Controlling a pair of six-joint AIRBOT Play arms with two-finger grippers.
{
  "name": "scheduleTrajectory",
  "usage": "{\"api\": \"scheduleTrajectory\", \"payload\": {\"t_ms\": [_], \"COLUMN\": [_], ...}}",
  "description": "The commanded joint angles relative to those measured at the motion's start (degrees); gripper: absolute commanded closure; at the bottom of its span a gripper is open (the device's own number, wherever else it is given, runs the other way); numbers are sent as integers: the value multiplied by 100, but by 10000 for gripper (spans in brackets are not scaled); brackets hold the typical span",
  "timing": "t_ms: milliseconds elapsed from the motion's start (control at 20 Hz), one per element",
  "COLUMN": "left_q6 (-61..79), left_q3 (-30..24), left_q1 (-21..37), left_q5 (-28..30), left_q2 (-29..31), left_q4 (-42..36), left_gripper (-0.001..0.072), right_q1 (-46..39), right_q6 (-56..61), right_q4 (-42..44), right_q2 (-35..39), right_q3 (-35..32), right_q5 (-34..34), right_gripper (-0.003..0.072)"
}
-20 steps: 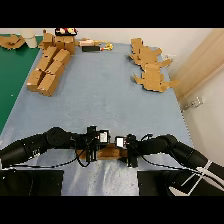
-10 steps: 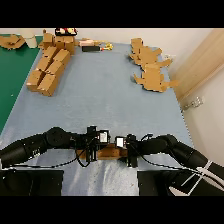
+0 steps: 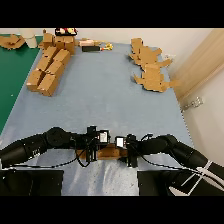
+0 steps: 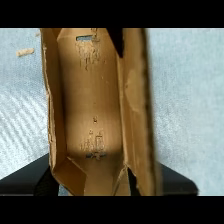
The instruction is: Fold the box.
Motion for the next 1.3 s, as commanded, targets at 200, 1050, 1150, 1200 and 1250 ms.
{"api": "scheduleTrajectory", "payload": {"t_ms": [200, 1050, 1150, 1200, 1250], "left_q6": [-59, -7252, -8658, -9180, -9586], "left_q3": [2, 13, 11, 9, 4], "left_q1": [2, 713, 695, 577, 433], "left_q5": [15, -2400, -3200, -3414, -3469], "left_q2": [-2, 2184, 2339, 2299, 2205], "left_q4": [2, 4660, 4454, 4124, 3713], "left_gripper": [696, 315, 700, 700, 700], "right_q1": [2, 2, 2, 2, 2], "right_q6": [2, 2, 2, 0, 2], "right_q4": [2, 0, 0, 0, 0], "right_q2": [2, 2, 2, 2, 2], "right_q3": [0, 0, 0, -2, 0], "right_q5": [0, 0, 0, -2, -2], "right_gripper": [151, 150, 151, 150, 151]}}
